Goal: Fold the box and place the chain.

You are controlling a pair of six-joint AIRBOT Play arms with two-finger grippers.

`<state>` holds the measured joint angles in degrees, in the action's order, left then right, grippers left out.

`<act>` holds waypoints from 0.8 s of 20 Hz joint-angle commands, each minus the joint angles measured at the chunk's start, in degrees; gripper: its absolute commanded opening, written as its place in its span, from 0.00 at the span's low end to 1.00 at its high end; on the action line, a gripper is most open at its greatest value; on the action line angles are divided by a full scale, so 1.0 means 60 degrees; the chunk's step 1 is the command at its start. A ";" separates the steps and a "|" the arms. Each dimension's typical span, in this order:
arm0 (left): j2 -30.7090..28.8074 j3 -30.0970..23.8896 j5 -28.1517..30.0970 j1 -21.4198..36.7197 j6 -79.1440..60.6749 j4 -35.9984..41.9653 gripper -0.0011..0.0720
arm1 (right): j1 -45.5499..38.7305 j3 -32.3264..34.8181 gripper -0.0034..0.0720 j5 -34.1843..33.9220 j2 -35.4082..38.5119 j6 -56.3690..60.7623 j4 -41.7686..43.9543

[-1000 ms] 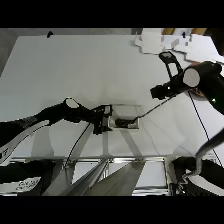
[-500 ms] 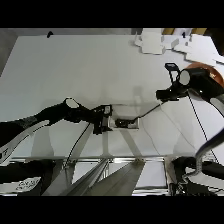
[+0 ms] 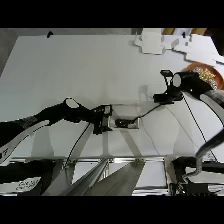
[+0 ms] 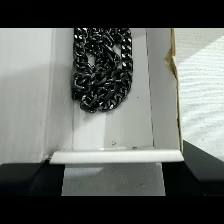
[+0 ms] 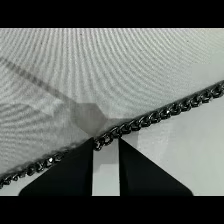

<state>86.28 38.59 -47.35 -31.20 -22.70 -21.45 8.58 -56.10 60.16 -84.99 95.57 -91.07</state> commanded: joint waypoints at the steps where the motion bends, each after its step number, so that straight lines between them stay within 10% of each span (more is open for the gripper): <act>1: 0.0000 0.0000 0.0000 0.0007 0.0000 0.0000 0.20 | -0.0004 0.0004 0.16 0.0062 -0.0069 -0.0011 0.0004; 16: 0.0000 0.0000 0.0000 0.0007 -0.0004 0.0000 0.20 | 0.0080 0.0007 0.07 0.2943 0.5399 -0.1767 0.2794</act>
